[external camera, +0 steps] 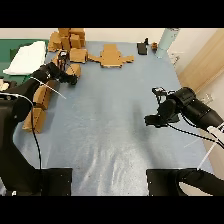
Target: Fold the box.
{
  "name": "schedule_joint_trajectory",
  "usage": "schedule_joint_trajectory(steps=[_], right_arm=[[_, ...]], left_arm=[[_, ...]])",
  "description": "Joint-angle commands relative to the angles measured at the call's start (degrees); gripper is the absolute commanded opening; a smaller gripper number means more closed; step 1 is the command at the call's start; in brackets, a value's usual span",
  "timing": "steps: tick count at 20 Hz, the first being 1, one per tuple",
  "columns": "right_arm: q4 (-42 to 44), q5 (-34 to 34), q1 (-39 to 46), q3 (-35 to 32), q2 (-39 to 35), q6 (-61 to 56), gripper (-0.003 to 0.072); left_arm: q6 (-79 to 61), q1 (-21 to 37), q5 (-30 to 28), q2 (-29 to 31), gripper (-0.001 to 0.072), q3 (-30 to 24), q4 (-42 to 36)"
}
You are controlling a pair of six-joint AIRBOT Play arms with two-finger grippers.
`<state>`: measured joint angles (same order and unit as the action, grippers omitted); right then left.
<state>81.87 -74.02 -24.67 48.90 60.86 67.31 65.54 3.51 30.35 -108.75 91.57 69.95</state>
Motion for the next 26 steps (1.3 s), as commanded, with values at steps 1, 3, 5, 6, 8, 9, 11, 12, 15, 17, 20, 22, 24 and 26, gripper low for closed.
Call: schedule_joint_trajectory(steps=[1, 3, 5, 6, 8, 9, 11, 12, 15, 17, 20, 22, 24, 26], right_arm=[[0.0, 0.0, 0.0, 0.1, 0.0, 0.0, 0.0005], [0.0, 0.0, 0.0, 0.1, 0.0, 0.0, 0.0005], [0.0, 0.0, 0.0, 0.0, 0.0, 0.0, 0.0005], [0.0, 0.0, 0.0, 0.1, 0.0, 0.0, 0.0005], [0.0, 0.0, 0.0, 0.1, 0.0, 0.0, 0.0005], [0.0, 0.0, 0.0, 0.1, 0.0, 0.0, 0.0005], [0.0, 0.0, 0.0, 0.1, 0.0, 0.0, 0.0005], [0.0, 0.0, 0.0, 0.0, 0.0, 0.0, 0.0005], [0.0, 0.0, 0.0, 0.1, 0.0, 0.0, 0.0005], [0.0, 0.0, 0.0, 0.1, 0.0, 0.0, 0.0005], [0.0, 0.0, 0.0, 0.1, 0.0, 0.0, 0.0005], [0.0, 0.0, 0.0, 0.0, 0.0, 0.0, 0.0005], [0.0, 0.0, 0.0, 0.1, 0.0, 0.0, 0.0005], [0.0, 0.0, 0.0, 0.0, 0.0, 0.0, 0.0005]], left_arm=[[1.4, 0.6, -1.6, -4.9, 0.0424, 6.2, 6.0], [1.4, 0.7, -4.4, -5.7, 0.0424, 6.2, 6.3], [1.4, 0.9, -5.3, -6.0, 0.0423, 6.2, 6.3], [1.6, 1.2, -5.8, -6.0, 0.0424, 6.2, 6.3], [4.6, 2.0, -6.2, -6.0, 0.0424, 6.2, 6.2], [5.6, 2.3, -6.2, -6.0, 0.0424, 6.2, 6.1], [5.9, 2.3, -7.0, -6.0, 0.0424, 6.2, 6.1], [5.9, 2.3, -7.3, -6.0, 0.0424, 6.2, 6.1], [5.9, 2.2, -7.3, -6.0, 0.0424, 6.2, 5.9], [5.9, 2.2, -7.1, -6.0, 0.0424, 6.2, 5.6], [5.9, 2.2, -6.8, -6.0, 0.0424, 6.2, 5.6], [6.1, 2.2, -5.9, -6.0, 0.0425, 6.2, 5.6], [6.1, 2.2, -4.1, -6.0, 0.0472, 6.2, 5.7], [6.1, 2.3, -3.7, -6.0, 0.0692, 6.2, 5.7]])
